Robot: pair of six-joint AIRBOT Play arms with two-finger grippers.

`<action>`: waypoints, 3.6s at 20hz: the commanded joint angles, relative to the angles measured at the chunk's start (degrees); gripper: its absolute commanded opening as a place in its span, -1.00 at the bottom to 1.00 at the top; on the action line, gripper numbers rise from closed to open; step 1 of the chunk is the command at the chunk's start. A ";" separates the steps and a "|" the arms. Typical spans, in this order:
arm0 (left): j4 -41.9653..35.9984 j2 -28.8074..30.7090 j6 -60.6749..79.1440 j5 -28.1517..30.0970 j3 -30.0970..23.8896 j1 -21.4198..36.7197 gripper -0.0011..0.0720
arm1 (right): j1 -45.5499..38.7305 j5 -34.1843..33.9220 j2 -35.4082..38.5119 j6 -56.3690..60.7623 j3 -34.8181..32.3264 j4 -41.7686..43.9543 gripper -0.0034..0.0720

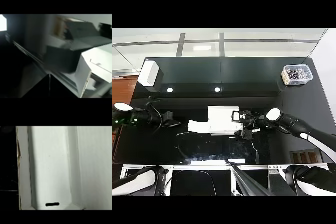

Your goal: Fold the box and place the chain.

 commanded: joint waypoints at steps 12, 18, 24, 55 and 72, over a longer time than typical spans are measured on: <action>-11.26 -8.35 6.32 -5.73 3.56 -15.63 -0.34 | 0.07 0.02 0.00 0.00 0.02 0.00 -0.43; -14.08 -8.35 6.60 -6.88 6.45 -17.46 0.68 | 0.07 0.02 0.00 0.00 0.02 0.00 -0.43; -9.40 -8.35 1.46 -2.10 10.25 -25.57 0.68 | 0.07 0.02 0.00 0.00 0.02 0.00 -0.43; 41.72 -5.77 -71.19 7.17 22.69 -58.95 0.11 | 0.07 0.02 0.00 0.00 0.02 0.00 -0.43; 42.40 -5.84 -72.35 6.16 23.12 -59.87 0.06 | 0.07 0.02 0.00 0.00 0.02 0.00 -0.43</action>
